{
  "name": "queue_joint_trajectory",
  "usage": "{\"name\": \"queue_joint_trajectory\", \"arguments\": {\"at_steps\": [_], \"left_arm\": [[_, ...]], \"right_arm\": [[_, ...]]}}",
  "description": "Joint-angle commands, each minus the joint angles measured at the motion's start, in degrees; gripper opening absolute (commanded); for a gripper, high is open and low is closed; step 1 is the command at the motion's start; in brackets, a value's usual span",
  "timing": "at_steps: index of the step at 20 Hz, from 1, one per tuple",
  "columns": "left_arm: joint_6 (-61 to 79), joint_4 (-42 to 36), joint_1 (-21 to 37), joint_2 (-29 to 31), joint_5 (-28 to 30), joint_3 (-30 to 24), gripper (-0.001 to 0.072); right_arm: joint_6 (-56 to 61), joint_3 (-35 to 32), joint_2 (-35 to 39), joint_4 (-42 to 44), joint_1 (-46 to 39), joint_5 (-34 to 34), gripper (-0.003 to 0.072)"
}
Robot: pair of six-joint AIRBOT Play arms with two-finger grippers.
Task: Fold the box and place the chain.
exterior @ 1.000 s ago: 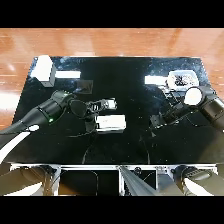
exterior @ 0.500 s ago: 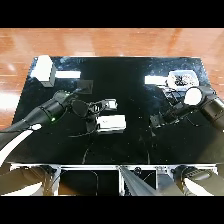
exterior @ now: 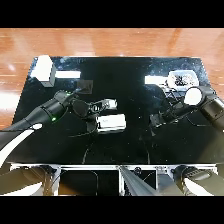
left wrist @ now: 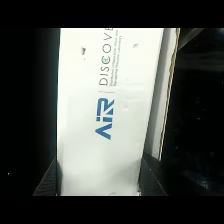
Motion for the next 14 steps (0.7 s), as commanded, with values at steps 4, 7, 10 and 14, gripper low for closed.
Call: {"name": "queue_joint_trajectory", "arguments": {"at_steps": [4, 7, 10, 14], "left_arm": [[-6.91, 2.97, 6.71, 3.34, 2.6, 0.0, 0.0021], [-8.39, 2.97, 14.97, 5.49, 5.57, 0.0, 0.002], [-8.9, 2.99, 25.73, 6.93, 9.16, 0.0, 0.002], [-9.84, 2.95, 41.97, 6.86, 10.71, -0.02, 0.002]], "right_arm": [[0.0, 0.0, 0.02, -0.04, 0.0, -0.22, 0.072], [0.0, 0.0, 0.0, -0.04, 0.0, -0.22, 0.072], [-0.02, 0.0, 0.02, -0.07, 0.0, -0.24, 0.072], [-0.02, 0.0, 0.02, -0.15, 0.0, -0.72, 0.072]]}}
